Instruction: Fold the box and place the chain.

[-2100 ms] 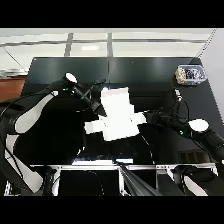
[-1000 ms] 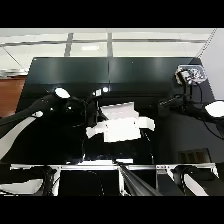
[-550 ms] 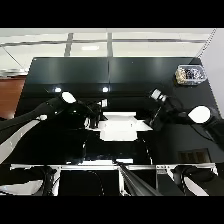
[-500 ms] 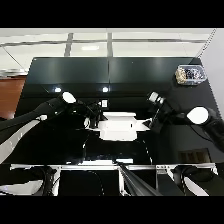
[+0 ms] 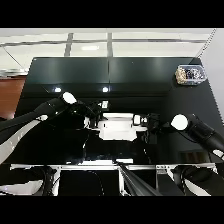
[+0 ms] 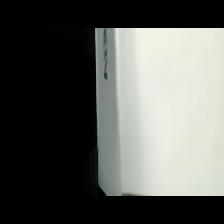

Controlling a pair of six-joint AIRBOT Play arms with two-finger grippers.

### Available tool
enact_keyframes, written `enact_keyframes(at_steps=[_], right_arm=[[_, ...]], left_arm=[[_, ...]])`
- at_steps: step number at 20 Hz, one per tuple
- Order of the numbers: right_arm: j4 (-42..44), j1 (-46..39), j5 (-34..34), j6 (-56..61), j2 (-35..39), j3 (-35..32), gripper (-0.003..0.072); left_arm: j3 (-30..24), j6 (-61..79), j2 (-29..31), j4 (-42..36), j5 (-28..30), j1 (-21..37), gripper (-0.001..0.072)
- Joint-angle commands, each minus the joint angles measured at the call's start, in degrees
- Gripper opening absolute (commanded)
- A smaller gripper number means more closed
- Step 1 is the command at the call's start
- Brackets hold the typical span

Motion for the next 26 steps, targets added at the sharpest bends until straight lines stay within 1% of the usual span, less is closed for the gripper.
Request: enact_keyframes(at_steps=[1,4,6,9,13,17,18,20,21,24,26], right_arm=[[2.3,3.2,-2.8,-1.0,-2.0,-0.3,0.0708],[6.8,5.5,-8.7,-0.9,-2.8,-0.3,0.0708],[10.0,5.5,-10.7,-0.8,-2.8,-0.2,0.0708],[9.7,5.5,-10.2,-0.4,-2.0,0.0,0.0708],[9.4,5.0,-12.4,0.1,-0.3,0.0,0.0708],[9.6,3.4,-14.3,1.2,-0.3,0.0,0.0708],[9.6,3.4,-14.8,0.7,-0.3,0.0,0.0708],[9.6,3.5,-15.4,-4.3,-0.3,0.5,0.0708],[9.6,3.4,-15.2,-6.6,-0.3,1.2,0.0708],[9.6,1.5,-14.9,-6.8,-0.4,3.6,0.0708],[9.8,-1.3,-12.8,-6.8,-0.7,4.3,0.0708]], left_arm=[[0.0,0.0,0.0,0.1,0.0,0.0,0.0027],[0.0,0.0,0.0,0.1,0.0,0.0,0.0026],[0.0,0.0,0.0,0.1,0.0,0.0,0.0026],[0.0,0.0,0.0,0.1,0.0,0.0,0.0026],[0.0,0.0,0.0,0.1,0.0,0.0,0.0026],[0.0,0.0,0.0,0.1,0.0,0.0,0.0026],[0.0,0.0,0.0,0.1,0.0,0.0,0.0026],[0.0,0.0,0.0,0.1,0.0,0.0,0.0026],[0.0,0.0,0.0,0.1,-0.2,0.0,0.0026],[0.0,0.0,0.0,0.1,-0.2,0.0,0.0026],[0.0,0.0,0.0,0.1,-0.2,0.0,0.0026]])
